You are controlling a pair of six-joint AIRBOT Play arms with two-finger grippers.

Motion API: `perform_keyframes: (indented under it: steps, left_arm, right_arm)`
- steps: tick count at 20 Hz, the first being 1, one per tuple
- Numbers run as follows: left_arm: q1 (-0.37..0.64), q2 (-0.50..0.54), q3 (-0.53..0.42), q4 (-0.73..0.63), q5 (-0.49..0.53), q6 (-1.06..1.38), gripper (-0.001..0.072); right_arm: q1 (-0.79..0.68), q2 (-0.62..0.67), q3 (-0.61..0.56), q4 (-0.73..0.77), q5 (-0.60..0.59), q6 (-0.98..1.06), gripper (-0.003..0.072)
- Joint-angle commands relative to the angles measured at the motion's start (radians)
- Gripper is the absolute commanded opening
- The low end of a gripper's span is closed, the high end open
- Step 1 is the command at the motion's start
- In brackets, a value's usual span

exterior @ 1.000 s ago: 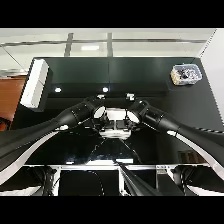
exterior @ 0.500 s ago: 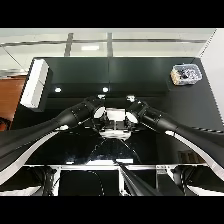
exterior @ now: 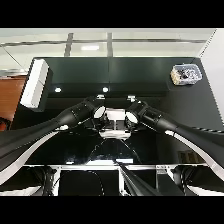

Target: Fold the box and place the chain.

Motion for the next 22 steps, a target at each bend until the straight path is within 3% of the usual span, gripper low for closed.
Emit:
perform_keyframes:
  steps: [1, 2, 6, 10, 12, 17, 18, 19, 22]
  left_arm:
    - [0.001, 0.0, 0.0, -0.002, 0.002, -0.003, 0.0027]
    - [0.001, 0.0, 0.0, -0.002, 0.002, -0.003, 0.0027]
    - [0.001, 0.0, 0.0, -0.002, -0.003, -0.003, 0.0027]
    - [0.001, 0.0, 0.0, -0.002, -0.002, -0.003, 0.0027]
    - [0.0, 0.0, 0.0, -0.002, -0.002, -0.003, 0.0027]
    - [0.001, 0.0, 0.0, -0.002, -0.002, -0.003, 0.0028]
    - [0.0, 0.0, 0.0, -0.002, -0.002, -0.003, 0.0027]
    - [0.0, 0.0, 0.0, -0.002, -0.002, -0.003, 0.0028]
    - [0.0, 0.0, 0.0, -0.002, -0.002, -0.003, 0.0028]
  right_arm:
    - [-0.001, 0.001, 0.0, 0.003, 0.002, 0.007, 0.0288]
    - [-0.001, 0.002, 0.0, 0.004, 0.013, 0.007, 0.0324]
    - [0.0, 0.005, 0.0, 0.049, 0.082, -0.04, 0.0324]
    - [-0.006, 0.002, -0.001, 0.017, 0.04, -0.042, 0.0322]
    - [-0.011, -0.005, -0.002, 0.019, 0.017, -0.043, 0.0223]
    - [-0.02, -0.028, -0.014, 0.022, 0.013, -0.043, 0.0225]
    - [-0.02, -0.028, -0.014, 0.023, 0.008, -0.043, 0.0161]
    - [-0.02, -0.028, -0.014, 0.022, 0.008, -0.042, 0.0016]
    - [-0.02, -0.028, -0.014, 0.03, -0.003, -0.042, 0.0016]
